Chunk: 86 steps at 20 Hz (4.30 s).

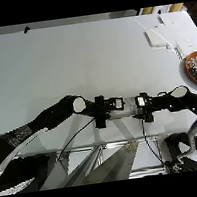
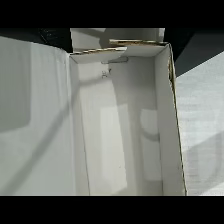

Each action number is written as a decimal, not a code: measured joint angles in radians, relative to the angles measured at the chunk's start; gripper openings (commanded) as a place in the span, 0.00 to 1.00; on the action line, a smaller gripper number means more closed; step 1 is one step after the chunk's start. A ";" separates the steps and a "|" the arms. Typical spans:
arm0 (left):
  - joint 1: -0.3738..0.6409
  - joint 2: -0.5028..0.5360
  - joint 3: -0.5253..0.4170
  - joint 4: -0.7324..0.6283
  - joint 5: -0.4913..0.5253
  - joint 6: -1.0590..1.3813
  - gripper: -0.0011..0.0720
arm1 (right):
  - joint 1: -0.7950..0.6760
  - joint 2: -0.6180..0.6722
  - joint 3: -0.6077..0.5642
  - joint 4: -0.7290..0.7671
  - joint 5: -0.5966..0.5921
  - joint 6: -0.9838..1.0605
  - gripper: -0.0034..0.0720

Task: Fold the box and place the chain.

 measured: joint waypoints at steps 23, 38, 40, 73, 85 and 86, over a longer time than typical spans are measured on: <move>0.110 0.220 -0.001 0.314 -0.217 -0.561 0.02 | 0.000 0.000 0.000 0.000 -0.001 0.000 0.59; 0.199 0.082 -0.167 0.036 -0.122 -1.122 0.02 | 0.000 0.000 0.000 0.000 -0.001 0.000 0.59; 0.193 0.080 -0.170 0.002 -0.112 -1.125 0.02 | 0.000 0.000 0.000 0.000 0.000 0.001 0.59; 0.037 0.068 -0.019 0.003 -0.006 -1.350 0.44 | 0.000 0.000 0.000 0.000 0.000 0.000 0.59; -0.018 -0.055 0.202 0.362 -0.256 -1.776 0.44 | 0.000 0.000 0.000 0.001 -0.001 0.000 0.59; -0.028 -0.078 0.237 0.388 -0.288 -1.804 0.44 | 0.000 0.000 0.000 0.000 -0.001 0.000 0.59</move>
